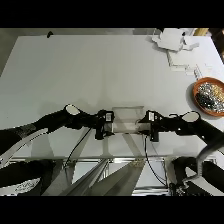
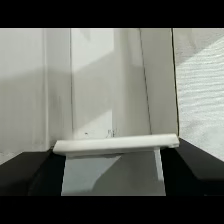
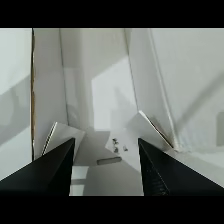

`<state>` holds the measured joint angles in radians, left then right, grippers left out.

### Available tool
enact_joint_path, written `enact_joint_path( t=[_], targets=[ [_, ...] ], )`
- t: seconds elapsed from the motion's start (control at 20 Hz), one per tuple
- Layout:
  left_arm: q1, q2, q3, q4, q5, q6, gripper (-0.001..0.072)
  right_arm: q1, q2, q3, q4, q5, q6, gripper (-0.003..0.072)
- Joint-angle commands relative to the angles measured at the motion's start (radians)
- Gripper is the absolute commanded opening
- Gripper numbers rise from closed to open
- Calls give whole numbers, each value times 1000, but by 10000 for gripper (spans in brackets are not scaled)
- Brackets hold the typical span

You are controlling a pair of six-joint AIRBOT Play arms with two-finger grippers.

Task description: Fold the box and place the chain.

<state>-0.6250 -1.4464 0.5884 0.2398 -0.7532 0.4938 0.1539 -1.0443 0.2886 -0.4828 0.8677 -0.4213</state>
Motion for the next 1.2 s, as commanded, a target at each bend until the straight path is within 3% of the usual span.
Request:
enact_joint_path(
  t=[0.0,0.15,0.3,0.4,0.45,0.7,0.9,1.15],
  targets=[
    [0,0,1,0,1,-1,273,0,139,-10,-66,-9,119,465],
    [0,0,1,0,1,-1,273,0,316,-9,-263,-5,345,438],
    [0,0,1,0,1,-1,273,-12,444,-8,-411,37,558,232],
    [0,0,1,0,1,-1,273,-64,480,-6,-422,111,634,63],
    [0,0,1,0,1,-1,273,-96,483,3,-421,156,648,18],
    [0,0,1,0,1,-1,273,-184,483,61,-322,153,776,18],
    [0,0,1,0,1,-1,273,-268,459,61,-396,40,1076,18],
    [0,0,1,0,1,-1,273,-345,274,61,-474,58,1326,18]
  ],
)
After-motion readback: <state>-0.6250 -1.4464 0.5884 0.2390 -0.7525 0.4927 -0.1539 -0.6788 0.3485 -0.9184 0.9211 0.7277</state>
